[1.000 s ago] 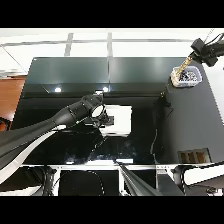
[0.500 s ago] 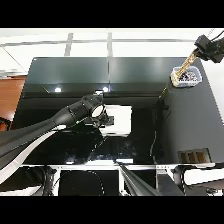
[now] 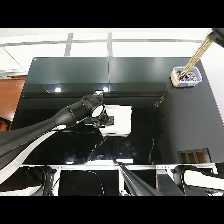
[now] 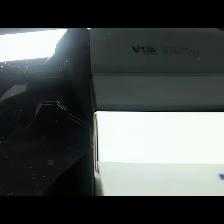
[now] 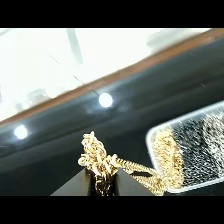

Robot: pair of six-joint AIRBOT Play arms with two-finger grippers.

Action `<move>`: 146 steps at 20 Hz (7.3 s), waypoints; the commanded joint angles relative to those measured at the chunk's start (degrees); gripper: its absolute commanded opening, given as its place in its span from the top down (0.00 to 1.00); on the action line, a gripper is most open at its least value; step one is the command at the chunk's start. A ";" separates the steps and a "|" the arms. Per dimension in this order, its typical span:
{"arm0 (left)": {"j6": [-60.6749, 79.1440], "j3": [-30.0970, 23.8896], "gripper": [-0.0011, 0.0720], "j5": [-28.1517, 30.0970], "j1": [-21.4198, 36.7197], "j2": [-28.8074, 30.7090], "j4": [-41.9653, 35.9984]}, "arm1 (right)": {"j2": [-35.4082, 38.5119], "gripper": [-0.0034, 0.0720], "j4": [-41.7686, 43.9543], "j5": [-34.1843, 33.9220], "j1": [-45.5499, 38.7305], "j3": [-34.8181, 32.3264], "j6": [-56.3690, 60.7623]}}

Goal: Fold the box and place the chain.

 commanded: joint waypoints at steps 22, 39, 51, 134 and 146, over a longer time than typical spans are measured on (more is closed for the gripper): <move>0.07 0.02 0.95 0.00 0.02 -0.02 0.02 | 23.43 0.94 21.55 19.15 12.46 0.24 -11.21; 0.07 0.02 0.95 0.02 0.02 -0.02 0.02 | 23.43 0.94 37.94 20.65 14.03 0.24 -11.13; 0.07 0.02 0.95 0.02 0.02 -0.02 0.02 | 20.63 0.94 37.22 13.60 25.68 0.17 -11.02; 146.70 -33.55 0.01 13.70 25.99 19.10 -50.05 | 21.20 0.59 7.52 -2.27 26.91 -51.47 -9.07; 149.52 -25.53 0.01 10.67 26.60 8.26 -57.07 | 21.20 0.59 7.56 -2.29 26.91 -51.47 -9.09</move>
